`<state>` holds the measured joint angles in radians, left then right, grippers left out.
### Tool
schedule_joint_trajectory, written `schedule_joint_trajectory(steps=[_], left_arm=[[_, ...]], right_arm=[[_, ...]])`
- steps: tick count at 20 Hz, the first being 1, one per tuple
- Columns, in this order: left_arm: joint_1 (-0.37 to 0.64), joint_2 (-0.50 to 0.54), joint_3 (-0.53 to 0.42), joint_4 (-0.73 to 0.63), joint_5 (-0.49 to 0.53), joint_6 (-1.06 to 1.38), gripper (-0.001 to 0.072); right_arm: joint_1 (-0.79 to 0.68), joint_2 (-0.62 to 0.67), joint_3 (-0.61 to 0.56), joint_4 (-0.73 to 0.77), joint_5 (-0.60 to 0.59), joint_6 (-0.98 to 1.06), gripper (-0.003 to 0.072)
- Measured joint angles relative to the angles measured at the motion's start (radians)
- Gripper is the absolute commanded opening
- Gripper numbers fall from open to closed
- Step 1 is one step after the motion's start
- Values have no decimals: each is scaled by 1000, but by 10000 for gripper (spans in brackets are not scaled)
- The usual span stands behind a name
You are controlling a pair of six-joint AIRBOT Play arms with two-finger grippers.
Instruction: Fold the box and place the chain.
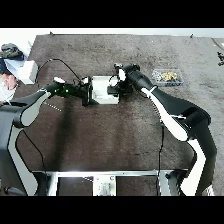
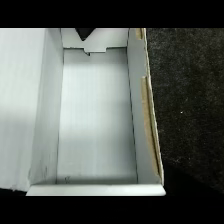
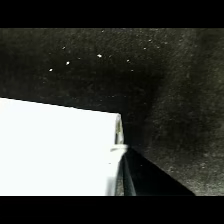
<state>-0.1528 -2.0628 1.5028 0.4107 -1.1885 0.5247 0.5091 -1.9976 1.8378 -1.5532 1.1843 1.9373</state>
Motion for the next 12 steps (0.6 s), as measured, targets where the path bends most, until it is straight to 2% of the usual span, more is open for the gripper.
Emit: schedule_joint_trajectory(steps=[2, 3, 8, 9, 12], left_arm=[[0, 0, 0, 0, 0, 0, 417], [0, 0, 0, 0, 0, 0, 417], [0, 0, 0, 0, 0, 0, 417], [0, 0, 0, 0, -1, 0, 417], [0, 0, 0, -1, 0, -3, 417]], right_arm=[[2, -3, 0, -1, 1, 2, 210], [3, -6, 0, -2, 1, 2, 149], [8, -14, 0, -22, 6, 17, 147], [9, -14, 0, -26, 8, 18, 25], [13, -16, 0, -46, 11, 36, 24]])
